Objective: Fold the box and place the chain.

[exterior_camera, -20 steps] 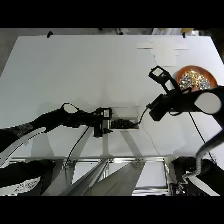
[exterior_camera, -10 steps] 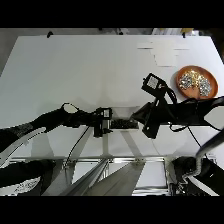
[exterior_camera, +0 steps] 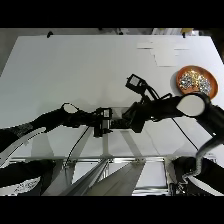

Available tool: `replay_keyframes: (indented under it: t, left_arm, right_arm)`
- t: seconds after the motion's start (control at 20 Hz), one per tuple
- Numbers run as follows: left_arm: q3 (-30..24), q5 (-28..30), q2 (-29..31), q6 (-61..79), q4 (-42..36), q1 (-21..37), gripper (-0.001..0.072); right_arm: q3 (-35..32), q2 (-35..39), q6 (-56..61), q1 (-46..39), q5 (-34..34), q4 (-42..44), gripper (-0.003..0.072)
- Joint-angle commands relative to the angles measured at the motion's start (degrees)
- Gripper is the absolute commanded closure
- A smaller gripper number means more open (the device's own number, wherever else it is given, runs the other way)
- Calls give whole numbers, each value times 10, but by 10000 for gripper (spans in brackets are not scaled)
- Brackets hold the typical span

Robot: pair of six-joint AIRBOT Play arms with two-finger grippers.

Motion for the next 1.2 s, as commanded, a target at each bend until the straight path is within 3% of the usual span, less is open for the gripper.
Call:
replay_keyframes:
  t: [0.0, 0.15, 0.3, 0.5, 0.7, 0.95, 1.1, 1.15]
  left_arm:
    - [0, 0, 0, 0, 0, 0, 538]
    - [0, 0, 0, 0, 0, 0, 539]
    - [0, 0, 0, 0, 0, 0, 538]
    - [0, 0, 0, 0, 0, 0, 539]
    - [0, 0, 0, 0, 0, 0, 538]
    - [0, 0, 0, 0, 0, 0, 538]
    - [0, 0, 0, 0, 0, 0, 538]
    - [0, 0, 0, 0, 0, 0, 538]
  right_arm:
    - [3, -49, -15, 1, 12, 4, 420]
    - [59, -72, -49, -1, 56, 1, 434]
    - [152, -110, -94, -7, 85, -9, 649]
    - [202, -199, -100, -59, 84, -12, 668]
    - [201, -268, -152, -71, 175, -17, 668]
    - [197, -273, -239, -53, 217, 37, 667]
    - [175, -253, -278, -42, 208, 38, 663]
    - [159, -247, -285, -42, 200, 34, 602]
